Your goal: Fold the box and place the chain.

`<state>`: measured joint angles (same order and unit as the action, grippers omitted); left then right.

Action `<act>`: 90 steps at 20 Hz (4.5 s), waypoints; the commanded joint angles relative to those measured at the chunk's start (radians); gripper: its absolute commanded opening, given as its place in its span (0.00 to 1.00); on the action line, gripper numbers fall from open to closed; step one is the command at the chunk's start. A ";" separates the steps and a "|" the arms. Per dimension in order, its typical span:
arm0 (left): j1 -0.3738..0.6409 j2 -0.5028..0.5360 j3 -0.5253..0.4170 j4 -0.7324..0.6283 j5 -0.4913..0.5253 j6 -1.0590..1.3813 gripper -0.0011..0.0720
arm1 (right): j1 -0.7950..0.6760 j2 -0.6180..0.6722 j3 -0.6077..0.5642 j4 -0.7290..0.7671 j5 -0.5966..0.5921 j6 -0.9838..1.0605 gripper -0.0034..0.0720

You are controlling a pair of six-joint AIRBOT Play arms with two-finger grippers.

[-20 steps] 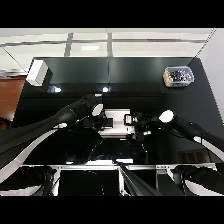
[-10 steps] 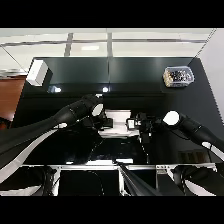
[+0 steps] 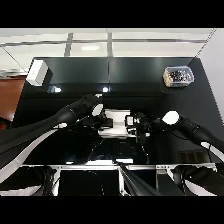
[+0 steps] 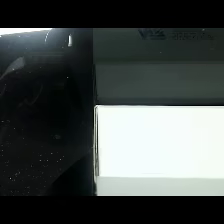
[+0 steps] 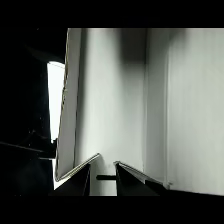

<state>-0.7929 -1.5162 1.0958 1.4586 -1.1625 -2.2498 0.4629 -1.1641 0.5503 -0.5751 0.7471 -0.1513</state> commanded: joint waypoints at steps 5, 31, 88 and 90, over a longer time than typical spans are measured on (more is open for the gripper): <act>0.000 0.000 0.001 -0.002 0.003 0.000 0.05 | 0.015 -0.040 0.000 0.100 -0.018 0.073 0.28; 0.000 0.000 0.001 -0.005 0.002 -0.001 0.05 | -0.386 -0.050 -0.102 0.166 0.254 1.141 0.06; 0.000 0.000 0.001 -0.005 -0.002 0.000 0.05 | 0.337 -0.271 0.475 -0.970 0.375 2.537 0.06; 0.000 0.000 0.001 -0.005 -0.002 0.000 0.05 | 0.336 -0.271 0.475 -0.970 0.367 2.538 0.24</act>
<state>-0.7933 -1.5162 1.0958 1.4521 -1.1633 -2.2498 0.7986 -1.4345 1.0237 -1.5429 1.1149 2.3795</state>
